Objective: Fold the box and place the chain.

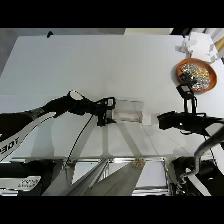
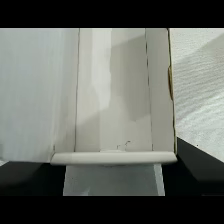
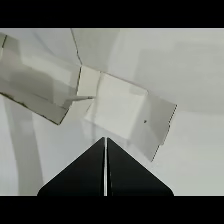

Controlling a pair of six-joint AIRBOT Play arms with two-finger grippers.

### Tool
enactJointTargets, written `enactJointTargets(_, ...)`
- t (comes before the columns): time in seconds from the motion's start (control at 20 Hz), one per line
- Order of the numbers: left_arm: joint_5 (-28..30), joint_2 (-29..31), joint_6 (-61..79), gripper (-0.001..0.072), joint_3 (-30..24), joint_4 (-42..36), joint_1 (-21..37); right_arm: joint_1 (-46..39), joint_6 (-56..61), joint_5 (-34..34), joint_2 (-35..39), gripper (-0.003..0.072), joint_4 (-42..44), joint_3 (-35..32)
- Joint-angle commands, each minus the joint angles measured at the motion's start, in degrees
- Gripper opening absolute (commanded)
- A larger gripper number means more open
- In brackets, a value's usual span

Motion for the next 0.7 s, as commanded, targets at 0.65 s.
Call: enactJointTargets(0.65,0.0,0.0,0.0,0.0010,0.0,0.0,0.0,-16.4,-0.6,-0.1,-16.7,0.0018,-4.8,7.3)
